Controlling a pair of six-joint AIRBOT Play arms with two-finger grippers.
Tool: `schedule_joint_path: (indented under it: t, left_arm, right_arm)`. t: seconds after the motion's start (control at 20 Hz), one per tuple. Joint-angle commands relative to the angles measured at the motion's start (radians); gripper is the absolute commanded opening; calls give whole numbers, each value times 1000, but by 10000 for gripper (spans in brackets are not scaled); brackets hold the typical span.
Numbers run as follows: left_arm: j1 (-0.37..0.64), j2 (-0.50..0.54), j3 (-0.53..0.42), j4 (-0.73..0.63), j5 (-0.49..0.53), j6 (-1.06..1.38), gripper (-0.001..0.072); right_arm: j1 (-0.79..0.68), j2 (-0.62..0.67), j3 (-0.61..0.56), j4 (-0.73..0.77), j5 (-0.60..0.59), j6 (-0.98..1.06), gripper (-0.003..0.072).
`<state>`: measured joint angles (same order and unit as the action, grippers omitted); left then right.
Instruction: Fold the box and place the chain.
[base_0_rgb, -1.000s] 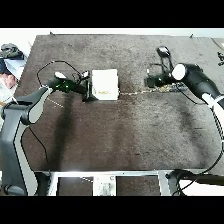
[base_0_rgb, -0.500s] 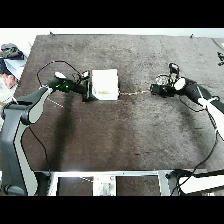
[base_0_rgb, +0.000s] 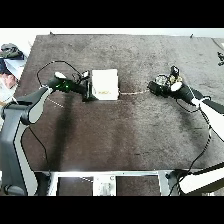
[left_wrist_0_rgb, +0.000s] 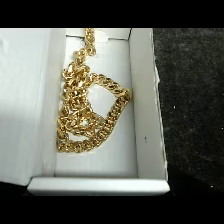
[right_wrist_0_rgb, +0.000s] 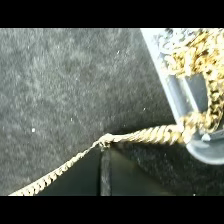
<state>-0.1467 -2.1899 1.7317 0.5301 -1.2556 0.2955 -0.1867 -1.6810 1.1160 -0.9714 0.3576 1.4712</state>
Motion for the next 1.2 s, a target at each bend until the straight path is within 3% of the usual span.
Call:
schedule_joint_path:
  t: [0.0,0.15,0.3,0.45,0.6,0.85,1.15]
  left_arm:
    - [0,0,1,0,0,0,344]
    - [0,0,1,0,0,0,344]
    - [0,0,1,0,0,0,344]
    - [0,0,1,0,0,0,344]
    - [0,0,1,0,0,0,344]
    - [0,0,1,0,1,0,344]
    - [0,0,1,0,0,0,344]
  right_arm:
    - [11,3,0,95,-28,-25,-6]
    - [107,92,0,216,36,-225,-7]
    - [180,169,0,187,5,-241,-6]
    - [209,208,0,325,46,-325,-7]
    - [322,272,31,389,-7,-399,-7]
    - [463,274,157,359,-9,-406,-7]
    - [532,203,161,340,-13,-394,-7]
